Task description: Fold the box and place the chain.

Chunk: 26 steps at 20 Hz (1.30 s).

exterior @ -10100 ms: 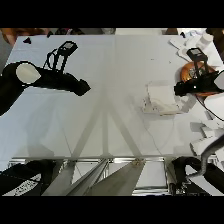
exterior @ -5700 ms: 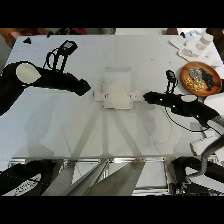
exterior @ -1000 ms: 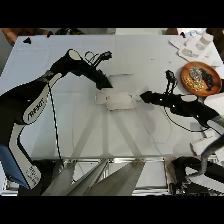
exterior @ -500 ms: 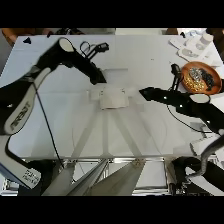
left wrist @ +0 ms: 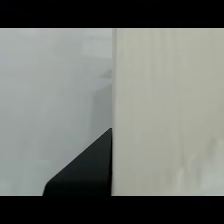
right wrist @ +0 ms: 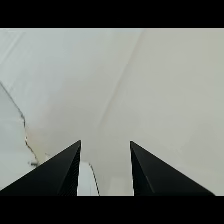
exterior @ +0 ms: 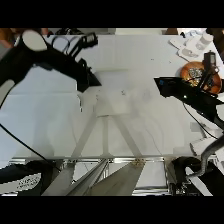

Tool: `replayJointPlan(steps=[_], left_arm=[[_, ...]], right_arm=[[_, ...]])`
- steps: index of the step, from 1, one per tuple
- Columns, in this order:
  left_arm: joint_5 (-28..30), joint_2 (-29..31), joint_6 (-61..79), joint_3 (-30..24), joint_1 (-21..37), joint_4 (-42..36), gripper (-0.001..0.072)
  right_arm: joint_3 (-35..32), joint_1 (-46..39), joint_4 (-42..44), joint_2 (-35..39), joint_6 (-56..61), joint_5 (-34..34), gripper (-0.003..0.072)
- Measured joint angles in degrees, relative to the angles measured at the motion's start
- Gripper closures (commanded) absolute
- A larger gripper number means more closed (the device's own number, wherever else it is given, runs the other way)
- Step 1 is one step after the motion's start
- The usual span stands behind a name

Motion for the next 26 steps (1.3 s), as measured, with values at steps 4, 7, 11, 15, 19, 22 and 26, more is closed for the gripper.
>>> replayJointPlan(steps=[4, 7, 11, 15, 19, 22, 26], left_arm=[[6.9, -1.5, 9.7, -9.2, -1.3, -4.2, 0.0709], [11.8, -5.2, 17.1, -11.5, -2.7, -5.9, 0.0710], [15.5, -10.2, 23.1, -12.4, -3.4, -11.2, 0.0710], [16.7, -14.5, 28.3, -12.7, -3.6, -14.0, 0.0711], [16.9, -16.8, 32.0, -12.7, -3.6, -14.4, 0.0711], [15.5, -17.4, 34.0, -12.7, -3.2, -14.5, 0.0711], [13.9, -17.7, 35.1, -12.7, -2.3, -13.2, 0.0709]], right_arm=[[0.0, 0.0, -11.4, 1.9, 7.1, -1.9, 0.0348], [0.0, 0.0, -18.6, 2.3, 9.5, -2.8, 0.0348], [0.0, 0.0, -24.5, 2.5, 10.5, -3.4, 0.0348], [0.0, 0.0, -26.5, 2.5, 10.9, -3.6, 0.0348], [0.0, 0.0, -27.1, 2.5, 11.0, -3.7, 0.0348], [0.0, 0.0, -27.3, 2.5, 11.1, -3.8, 0.0348], [0.0, 0.0, -27.4, 2.5, 11.1, -3.8, 0.0348]])
